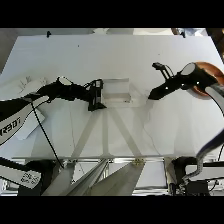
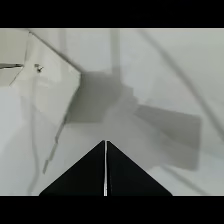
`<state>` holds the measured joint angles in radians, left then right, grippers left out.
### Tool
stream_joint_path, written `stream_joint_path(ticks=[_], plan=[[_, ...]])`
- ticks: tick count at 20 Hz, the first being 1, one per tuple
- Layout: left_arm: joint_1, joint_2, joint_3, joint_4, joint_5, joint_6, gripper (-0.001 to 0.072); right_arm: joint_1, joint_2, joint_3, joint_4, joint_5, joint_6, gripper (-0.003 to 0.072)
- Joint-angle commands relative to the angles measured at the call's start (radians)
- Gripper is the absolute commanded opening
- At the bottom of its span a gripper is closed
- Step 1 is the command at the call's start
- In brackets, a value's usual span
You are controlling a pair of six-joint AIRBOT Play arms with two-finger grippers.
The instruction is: Fold the box and place the chain.
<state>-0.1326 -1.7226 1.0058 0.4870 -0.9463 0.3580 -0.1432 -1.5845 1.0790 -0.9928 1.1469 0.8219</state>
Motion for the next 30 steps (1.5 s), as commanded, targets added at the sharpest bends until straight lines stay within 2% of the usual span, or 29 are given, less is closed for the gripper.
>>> stream_joint_path(ticks=[1, 6, 11, 12, 13, 21, 23, 26, 27, 28, 30], plan=[[0.000, 0.000, 0.000, 0.000, 0.000, 0.000, 0.0216, 0.046, -0.075, 0.000, 0.075, 0.008, 0.014, 0.0015], [0.000, 0.000, 0.000, 0.000, 0.000, 0.000, 0.0216, 0.084, -0.093, 0.000, 0.225, -0.028, -0.009, 0.0016], [0.000, 0.000, 0.000, 0.000, 0.000, 0.000, 0.0216, 0.083, -0.082, 0.000, 0.416, 0.030, -0.076, 0.0038], [0.000, 0.000, 0.000, 0.000, 0.000, 0.000, 0.0216, 0.083, -0.078, 0.000, 0.425, 0.040, -0.074, 0.0139], [0.000, 0.000, 0.000, 0.000, 0.000, 0.000, 0.0216, 0.083, -0.073, 0.000, 0.423, 0.042, -0.071, 0.0182], [0.000, 0.000, 0.000, 0.000, 0.000, 0.000, 0.0216, 0.080, -0.048, 0.000, 0.422, 0.072, -0.071, 0.0186], [0.000, 0.000, 0.000, 0.000, 0.000, 0.000, 0.0216, 0.080, -0.047, 0.000, 0.421, 0.071, -0.071, 0.0328], [0.000, 0.000, 0.000, 0.000, 0.000, 0.000, 0.0216, 0.080, -0.047, 0.000, 0.392, 0.038, -0.071, 0.0353], [0.000, 0.000, 0.000, 0.000, 0.000, 0.000, 0.0216, 0.082, -0.047, 0.000, 0.391, 0.029, -0.070, 0.0390], [0.000, 0.000, 0.000, 0.000, 0.000, 0.000, 0.0216, 0.088, -0.047, 0.000, 0.395, 0.019, -0.067, 0.0549], [0.000, 0.000, 0.000, 0.000, 0.000, 0.000, 0.0216, 0.109, -0.047, 0.000, 0.395, -0.007, -0.059, 0.0575]])
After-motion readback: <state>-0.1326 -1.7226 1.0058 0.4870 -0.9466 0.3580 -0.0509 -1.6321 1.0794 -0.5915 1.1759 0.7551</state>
